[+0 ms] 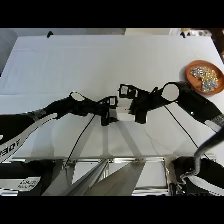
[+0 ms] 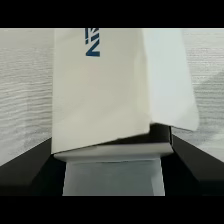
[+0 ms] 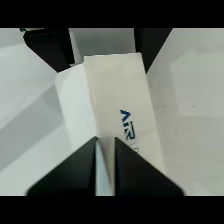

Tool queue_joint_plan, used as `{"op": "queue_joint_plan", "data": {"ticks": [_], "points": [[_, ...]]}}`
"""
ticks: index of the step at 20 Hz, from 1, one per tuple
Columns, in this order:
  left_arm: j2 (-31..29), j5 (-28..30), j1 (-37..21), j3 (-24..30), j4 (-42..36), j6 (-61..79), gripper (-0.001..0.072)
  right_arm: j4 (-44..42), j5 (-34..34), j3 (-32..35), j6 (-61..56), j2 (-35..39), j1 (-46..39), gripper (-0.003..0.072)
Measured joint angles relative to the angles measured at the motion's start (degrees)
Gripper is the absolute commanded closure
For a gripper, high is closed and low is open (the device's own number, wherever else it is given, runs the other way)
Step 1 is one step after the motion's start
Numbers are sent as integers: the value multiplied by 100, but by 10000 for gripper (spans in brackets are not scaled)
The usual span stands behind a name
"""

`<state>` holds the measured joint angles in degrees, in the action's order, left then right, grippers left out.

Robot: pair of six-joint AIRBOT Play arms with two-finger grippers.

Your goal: Fold the box and place the chain.

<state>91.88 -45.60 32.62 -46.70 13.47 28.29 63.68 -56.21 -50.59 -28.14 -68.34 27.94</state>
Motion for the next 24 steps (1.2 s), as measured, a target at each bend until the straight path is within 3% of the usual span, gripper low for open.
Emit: {"op": "queue_joint_plan", "data": {"ticks": [20,22,24], "points": [[0,-24,-7,-2,20,13,574,76,584,243,-157,7,-2,642],[0,-28,-7,-2,22,15,574,85,610,249,-166,24,0,619],[0,-31,-7,-2,31,24,574,140,697,254,-173,72,-2,445]]}}
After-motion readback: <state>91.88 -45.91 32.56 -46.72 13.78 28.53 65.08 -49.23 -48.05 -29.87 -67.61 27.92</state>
